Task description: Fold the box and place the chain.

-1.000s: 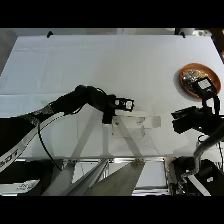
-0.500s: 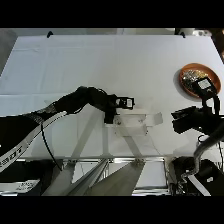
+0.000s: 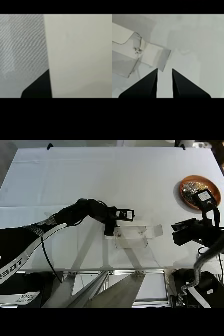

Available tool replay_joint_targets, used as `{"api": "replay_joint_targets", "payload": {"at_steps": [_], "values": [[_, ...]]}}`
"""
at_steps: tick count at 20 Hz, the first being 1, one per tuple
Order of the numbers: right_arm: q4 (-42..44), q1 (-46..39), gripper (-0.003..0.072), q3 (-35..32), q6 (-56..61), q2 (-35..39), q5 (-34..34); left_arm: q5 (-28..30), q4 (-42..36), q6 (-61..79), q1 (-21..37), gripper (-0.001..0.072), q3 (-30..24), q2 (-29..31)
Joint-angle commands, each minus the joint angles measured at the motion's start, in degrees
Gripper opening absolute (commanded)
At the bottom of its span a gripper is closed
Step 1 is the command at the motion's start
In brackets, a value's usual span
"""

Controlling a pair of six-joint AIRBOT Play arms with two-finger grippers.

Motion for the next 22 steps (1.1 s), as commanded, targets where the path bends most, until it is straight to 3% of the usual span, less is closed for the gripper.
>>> {"api": "replay_joint_targets", "payload": {"at_steps": [1,3,4,5,8,11,12,13,14,15,22], "values": [[0.0,0.0,0.0194,0.0,0.0,0.0,0.0,0.3,0.0,0.0,0.0,0.0013,0.0,0.0],[0.0,0.0,0.0194,0.0,-0.1,0.0,0.0,0.3,0.0,0.0,0.0,0.0013,0.0,0.0],[0.0,0.0,0.0146,0.0,-1.7,0.0,0.1,0.3,0.0,0.0,0.0,0.0013,0.0,0.0],[0.9,0.0,0.0019,0.0,-4.4,0.0,0.2,0.3,0.0,0.0,0.0,0.0013,0.0,0.0],[5.1,0.0,0.0010,-3.0,-15.2,0.0,-0.1,0.3,0.0,0.0,0.0,0.0013,0.0,0.0],[15.0,0.0,0.0019,-10.5,-37.1,0.0,-0.6,0.3,0.0,0.0,0.0,0.0013,0.0,0.0],[18.8,0.0,0.0167,-13.1,-45.0,0.0,-1.1,0.3,0.0,0.0,0.0,0.0013,0.0,0.0],[20.9,0.0,0.0419,-15.1,-51.7,0.0,-1.6,0.3,0.0,0.0,0.0,0.0013,0.0,0.0],[21.3,0.0,0.0549,-16.4,-56.4,0.0,-1.6,0.3,0.0,0.0,0.0,0.0013,0.0,0.0],[21.0,0.6,0.0619,-17.4,-60.3,0.0,-2.2,0.3,0.0,0.0,0.0,0.0013,0.0,0.0],[21.5,5.8,0.0694,-26.6,-69.3,-0.1,-15.4,0.3,0.0,0.0,0.0,0.0013,0.0,0.0]]}}
